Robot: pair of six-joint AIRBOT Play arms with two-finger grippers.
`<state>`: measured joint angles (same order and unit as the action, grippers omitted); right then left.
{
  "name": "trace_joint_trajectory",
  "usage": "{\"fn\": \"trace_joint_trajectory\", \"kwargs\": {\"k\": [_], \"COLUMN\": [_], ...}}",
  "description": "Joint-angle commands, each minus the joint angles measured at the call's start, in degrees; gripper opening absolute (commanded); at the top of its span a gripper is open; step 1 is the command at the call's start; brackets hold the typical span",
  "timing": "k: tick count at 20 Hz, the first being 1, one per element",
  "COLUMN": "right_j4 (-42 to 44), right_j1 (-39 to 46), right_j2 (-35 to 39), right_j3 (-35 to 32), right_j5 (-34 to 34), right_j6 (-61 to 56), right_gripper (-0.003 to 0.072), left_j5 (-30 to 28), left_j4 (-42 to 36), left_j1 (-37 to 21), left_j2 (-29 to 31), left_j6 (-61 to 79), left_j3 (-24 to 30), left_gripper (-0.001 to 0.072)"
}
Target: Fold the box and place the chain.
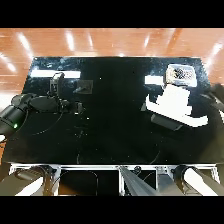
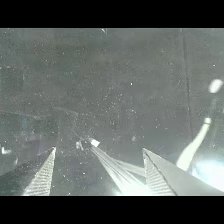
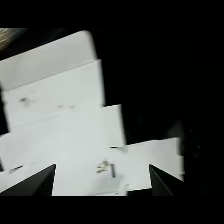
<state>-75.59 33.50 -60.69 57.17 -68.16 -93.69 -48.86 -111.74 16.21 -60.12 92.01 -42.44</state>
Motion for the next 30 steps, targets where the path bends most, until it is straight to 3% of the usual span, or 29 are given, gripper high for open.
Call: {"fn": "trace_joint_trajectory", "kwargs": {"k": [1,3,8,18,19,22,23,30], "right_j4": [1.2,5.2,7.0,10.3,11.0,13.4,14.7,21.7], "right_j1": [15.2,18.0,16.6,9.2,8.5,7.6,7.5,-3.2], "right_j2": [-2.7,-5.5,-19.4,-26.9,-26.9,-26.9,-26.9,-23.7], "right_j3": [0.4,0.4,0.5,0.7,0.7,0.7,0.7,0.5], "right_j5": [-3.0,-4.1,-19.3,-14.9,-14.6,-13.9,-14.9,-18.7], "right_j6": [5.1,9.9,19.7,28.0,28.0,29.7,31.6,35.3], "right_gripper": [0.0695,0.0695,0.0695,0.0694,0.0622,0.0090,0.0036,0.0036], "left_j5": [-0.1,-0.1,-0.1,0.1,0.1,0.1,0.0,0.9], "left_j4": [-0.1,-0.1,0.1,0.1,0.1,0.1,0.1,0.0], "left_j1": [0.0,0.0,0.0,0.0,0.0,0.0,0.0,0.0], "left_j2": [0.0,0.0,0.0,0.0,0.0,0.0,0.0,0.0], "left_j6": [-1.4,-1.4,-1.4,-1.4,-1.4,-1.4,-1.4,-1.4], "left_j3": [0.0,0.0,0.0,0.0,0.0,0.0,0.0,0.0], "left_gripper": [0.0623,0.0623,0.0623,0.0623,0.0623,0.0623,0.0622,0.0622]}}
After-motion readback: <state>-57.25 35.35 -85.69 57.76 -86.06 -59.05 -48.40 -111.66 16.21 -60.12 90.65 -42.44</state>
